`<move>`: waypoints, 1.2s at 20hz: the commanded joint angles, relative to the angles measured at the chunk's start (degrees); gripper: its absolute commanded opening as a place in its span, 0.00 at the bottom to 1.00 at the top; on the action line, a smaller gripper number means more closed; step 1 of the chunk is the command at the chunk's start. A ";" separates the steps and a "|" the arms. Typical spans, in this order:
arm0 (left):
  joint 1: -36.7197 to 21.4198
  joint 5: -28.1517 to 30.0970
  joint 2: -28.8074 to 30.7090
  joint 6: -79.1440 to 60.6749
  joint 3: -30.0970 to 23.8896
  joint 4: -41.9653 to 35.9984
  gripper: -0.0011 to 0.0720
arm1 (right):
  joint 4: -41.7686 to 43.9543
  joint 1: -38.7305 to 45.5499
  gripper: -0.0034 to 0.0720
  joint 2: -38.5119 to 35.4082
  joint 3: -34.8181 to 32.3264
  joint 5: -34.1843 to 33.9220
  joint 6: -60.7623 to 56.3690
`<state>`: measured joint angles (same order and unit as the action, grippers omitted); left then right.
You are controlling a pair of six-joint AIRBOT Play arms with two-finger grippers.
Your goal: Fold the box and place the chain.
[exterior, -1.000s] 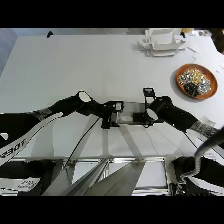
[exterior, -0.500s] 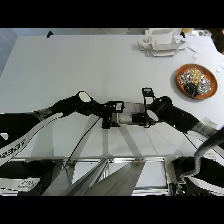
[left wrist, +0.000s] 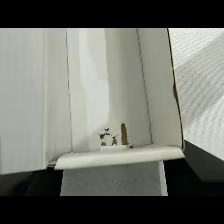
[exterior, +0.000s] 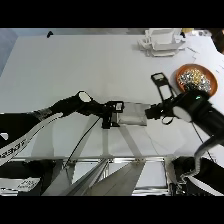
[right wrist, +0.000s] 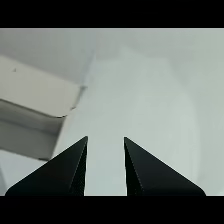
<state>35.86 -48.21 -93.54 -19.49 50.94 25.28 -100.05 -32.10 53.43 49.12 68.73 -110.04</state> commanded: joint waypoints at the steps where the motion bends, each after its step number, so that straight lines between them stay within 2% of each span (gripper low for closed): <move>1: -0.04 -0.04 0.00 0.02 0.00 0.04 0.06 | -0.07 10.54 0.39 -2.16 7.63 -1.44 12.02; 4: -0.04 -0.04 0.00 0.02 0.00 0.04 0.06 | 0.00 22.45 0.36 4.44 13.20 -3.30 18.69; 7: -0.04 -0.02 0.00 0.02 0.00 0.04 0.06 | 1.97 32.74 0.35 13.75 16.79 -7.52 18.82; 13: -0.04 -0.02 0.00 0.02 0.00 0.04 0.06 | 2.82 45.55 0.34 28.70 21.86 -9.66 20.61; 17: -0.04 -0.02 0.00 0.02 0.00 0.04 0.06 | 2.86 50.66 0.35 32.83 21.94 -9.62 22.27; 20: -0.04 -0.02 0.00 0.02 0.00 0.04 0.06 | 2.97 52.30 0.44 34.12 21.94 -10.38 24.57; 24: -0.04 -0.02 0.00 0.02 0.00 0.04 0.06 | 6.78 52.41 0.44 35.71 21.94 -11.45 33.09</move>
<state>35.86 -48.25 -93.54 -19.44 50.94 25.32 -95.83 19.64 87.79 70.96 58.15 -82.83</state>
